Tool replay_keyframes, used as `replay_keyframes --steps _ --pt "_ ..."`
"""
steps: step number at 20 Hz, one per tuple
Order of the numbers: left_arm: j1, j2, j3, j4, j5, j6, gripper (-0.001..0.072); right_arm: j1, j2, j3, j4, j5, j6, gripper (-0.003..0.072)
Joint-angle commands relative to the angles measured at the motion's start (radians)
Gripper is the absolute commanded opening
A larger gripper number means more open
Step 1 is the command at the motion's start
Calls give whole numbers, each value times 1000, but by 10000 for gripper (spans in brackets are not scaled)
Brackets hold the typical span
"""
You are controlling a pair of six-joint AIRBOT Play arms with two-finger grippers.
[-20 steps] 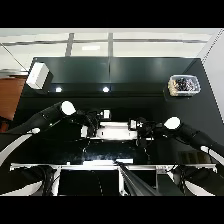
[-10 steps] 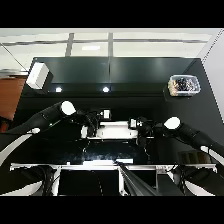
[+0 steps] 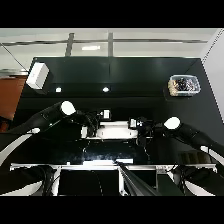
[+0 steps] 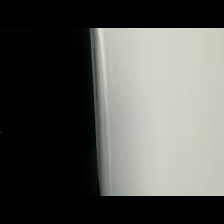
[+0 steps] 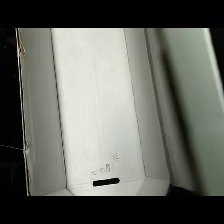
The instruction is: Fold the box and place the chain.
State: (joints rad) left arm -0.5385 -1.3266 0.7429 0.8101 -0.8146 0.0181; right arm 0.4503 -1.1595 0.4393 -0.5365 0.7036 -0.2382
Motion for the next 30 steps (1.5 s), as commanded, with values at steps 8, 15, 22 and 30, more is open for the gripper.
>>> replay_keyframes --steps 8,15,22,30 --pt "1 -1 0 0 -1 0 31 0 -1 0 -3 -2 3 710" --pt "1 -1 0 0 -1 0 35 0 -1 0 -3 -1 3 478" --pt "16 28 8 14 2 -1 514 0 -1 0 -3 -2 3 478" --pt "167 190 32 148 -89 -340 714 0 -1 0 -3 -2 3 477"
